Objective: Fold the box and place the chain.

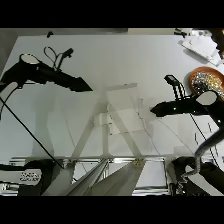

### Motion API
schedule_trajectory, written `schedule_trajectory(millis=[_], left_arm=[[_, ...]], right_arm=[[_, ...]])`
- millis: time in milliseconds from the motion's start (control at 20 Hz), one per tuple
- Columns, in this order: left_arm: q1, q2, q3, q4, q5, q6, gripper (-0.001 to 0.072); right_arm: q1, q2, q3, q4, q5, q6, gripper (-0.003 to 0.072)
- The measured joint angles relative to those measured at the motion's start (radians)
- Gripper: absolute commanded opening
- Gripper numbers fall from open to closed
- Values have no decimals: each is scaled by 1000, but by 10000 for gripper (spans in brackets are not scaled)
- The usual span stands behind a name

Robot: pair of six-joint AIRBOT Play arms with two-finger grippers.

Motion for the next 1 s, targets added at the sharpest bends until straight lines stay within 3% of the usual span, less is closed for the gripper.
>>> schedule_trajectory(millis=[300, 450, 750, 800, 850, 900, 950, 1000], left_arm=[[-201, -11, 0, 80, 132, 116, 699], [-235, -45, 0, 78, 156, 155, 699], [-260, -140, 0, -74, 181, 264, 677], [-263, -153, 0, -87, 182, 275, 610], [-267, -164, 0, -96, 182, 286, 604], [-273, -173, 0, -104, 179, 297, 553], [-278, -180, 0, -110, 175, 308, 456], [-284, -187, 0, -115, 171, 320, 264]], right_arm=[[0, 0, 0, 0, 0, 0, 11], [0, 0, 0, 0, 0, 0, 11], [0, 0, 0, 0, 0, -3, 11], [0, 0, 0, 0, 0, -3, 11], [0, 0, 0, 0, 0, -3, 11], [0, 0, 0, 0, 0, -3, 11], [0, 0, 0, 0, 0, -3, 11], [0, 0, 0, -1, 3, -3, 11]])
